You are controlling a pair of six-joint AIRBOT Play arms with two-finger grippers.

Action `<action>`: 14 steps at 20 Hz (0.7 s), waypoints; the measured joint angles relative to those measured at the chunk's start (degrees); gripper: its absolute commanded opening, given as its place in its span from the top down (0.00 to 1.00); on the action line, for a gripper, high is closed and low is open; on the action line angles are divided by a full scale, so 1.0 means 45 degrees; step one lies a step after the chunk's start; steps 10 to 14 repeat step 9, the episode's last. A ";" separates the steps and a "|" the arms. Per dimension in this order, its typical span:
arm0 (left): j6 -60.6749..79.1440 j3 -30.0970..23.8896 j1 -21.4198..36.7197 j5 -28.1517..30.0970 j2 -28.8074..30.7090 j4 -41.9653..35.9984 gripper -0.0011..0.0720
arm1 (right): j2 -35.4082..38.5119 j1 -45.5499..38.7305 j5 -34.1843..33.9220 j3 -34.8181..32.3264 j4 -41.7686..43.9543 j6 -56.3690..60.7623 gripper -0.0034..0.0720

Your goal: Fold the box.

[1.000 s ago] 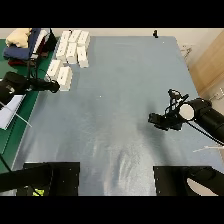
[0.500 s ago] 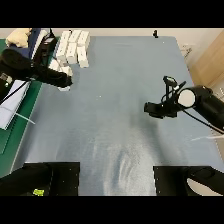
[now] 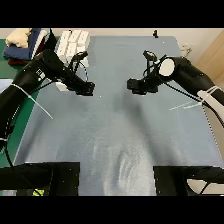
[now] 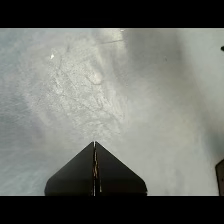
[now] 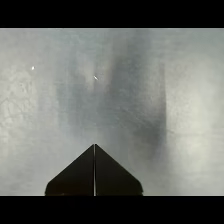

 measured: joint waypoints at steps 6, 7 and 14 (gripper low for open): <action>-0.0151 0.0044 -0.0155 -0.0078 -0.0175 -0.0068 0.96 | -0.0495 0.0078 -0.0141 0.0486 0.0170 -0.0136 0.95; -0.0155 0.0044 -0.0151 -0.0087 -0.0185 -0.0058 0.96 | -0.0515 0.0078 -0.0136 0.0500 0.0180 -0.0131 0.95; -0.0160 0.0044 -0.0151 -0.0087 -0.0199 -0.0053 0.96 | -0.0544 0.0078 -0.0155 0.0534 0.0204 -0.0136 0.95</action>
